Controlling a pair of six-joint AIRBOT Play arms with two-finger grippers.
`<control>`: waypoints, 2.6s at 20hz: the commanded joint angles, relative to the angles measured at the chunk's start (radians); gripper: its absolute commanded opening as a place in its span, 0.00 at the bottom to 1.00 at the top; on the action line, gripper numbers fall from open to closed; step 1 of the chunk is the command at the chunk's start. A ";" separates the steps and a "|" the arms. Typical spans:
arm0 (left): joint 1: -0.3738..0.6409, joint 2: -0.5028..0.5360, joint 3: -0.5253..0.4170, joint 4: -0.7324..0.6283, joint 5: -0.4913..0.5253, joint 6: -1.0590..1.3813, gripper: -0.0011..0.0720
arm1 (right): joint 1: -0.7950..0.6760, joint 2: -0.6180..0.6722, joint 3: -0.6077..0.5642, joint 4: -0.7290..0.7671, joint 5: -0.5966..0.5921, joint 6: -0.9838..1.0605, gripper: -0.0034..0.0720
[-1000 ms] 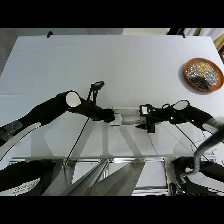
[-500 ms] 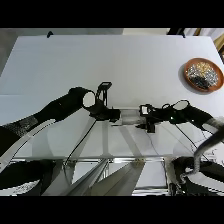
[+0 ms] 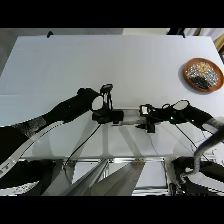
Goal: Fold the box and place the chain.
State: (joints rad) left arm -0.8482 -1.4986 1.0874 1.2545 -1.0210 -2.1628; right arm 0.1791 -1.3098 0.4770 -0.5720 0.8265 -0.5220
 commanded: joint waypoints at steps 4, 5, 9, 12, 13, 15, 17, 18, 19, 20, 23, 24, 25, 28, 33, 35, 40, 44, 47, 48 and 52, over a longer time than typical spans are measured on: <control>-0.032 -0.101 0.121 0.064 -0.100 -0.061 0.61 | 0.000 0.000 0.000 0.000 0.000 0.000 0.58; -0.032 -0.114 0.143 0.083 -0.128 -0.076 0.61 | 0.000 0.000 0.000 0.000 0.000 0.000 0.58; -0.023 -0.139 0.180 0.093 -0.157 -0.121 0.61 | 0.000 0.000 0.000 0.000 0.000 0.000 0.58; -0.023 -0.149 0.180 0.093 -0.154 -0.135 0.60 | 0.000 0.000 0.000 0.000 0.000 0.000 0.58; -0.025 -0.155 0.180 0.089 -0.158 -0.140 0.58 | 0.000 0.000 0.000 0.000 0.000 0.000 0.58; -0.029 -0.166 0.180 0.085 -0.158 -0.150 0.47 | 0.000 0.000 0.000 0.000 0.000 0.000 0.58; -0.033 -0.172 0.180 0.085 -0.157 -0.154 0.41 | 0.000 0.000 0.000 0.000 0.000 0.000 0.58; -0.033 -0.174 0.180 0.085 -0.157 -0.154 0.30 | 0.000 0.000 0.000 0.000 0.000 0.000 0.58; -0.033 -0.177 0.180 0.085 -0.157 -0.155 0.28 | 0.000 0.000 0.000 0.000 0.000 0.000 0.58; -0.035 -0.179 0.180 0.085 -0.158 -0.158 0.28 | 0.000 0.000 0.000 0.000 0.000 0.000 0.58; -0.042 -0.188 0.180 0.087 -0.157 -0.199 0.17 | 0.000 0.000 0.000 0.000 0.000 0.000 0.58; -0.045 -0.190 0.180 0.088 -0.157 -0.201 0.10 | 0.000 0.000 0.000 0.000 0.000 0.000 0.58; -0.047 -0.193 0.180 0.088 -0.158 -0.202 0.06 | 0.000 0.000 0.000 0.000 0.000 0.000 0.58; -0.056 -0.202 0.180 0.089 -0.159 -0.216 0.02 | 0.000 0.000 0.000 0.000 0.000 0.000 0.58; -0.064 -0.209 0.180 0.089 -0.158 -0.224 0.16 | 0.000 0.000 0.000 0.000 0.000 0.000 0.58; -0.063 -0.209 0.180 0.089 -0.157 -0.224 0.22 | 0.000 0.000 0.000 0.001 0.000 0.000 0.58; -0.063 -0.209 0.180 0.089 -0.158 -0.224 0.02 | 0.000 0.000 0.000 0.000 0.000 0.000 0.58; -0.063 -0.209 0.180 0.089 -0.158 -0.224 0.02 | 0.000 0.000 0.000 0.001 0.000 0.000 0.58; -0.061 -0.205 0.180 0.083 -0.158 -0.220 0.09 | 0.000 0.000 0.000 0.000 0.000 0.000 0.58; -0.059 -0.203 0.180 0.080 -0.161 -0.220 0.15 | 0.000 0.000 0.000 0.000 0.000 0.000 0.58; -0.043 -0.180 0.180 0.082 -0.208 -0.220 0.33 | 0.000 0.000 0.000 0.001 0.000 0.000 0.58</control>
State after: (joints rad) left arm -0.9012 -1.6936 1.2663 1.3209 -1.1999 -2.3856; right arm 0.1787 -1.3102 0.4770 -0.5720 0.8272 -0.5220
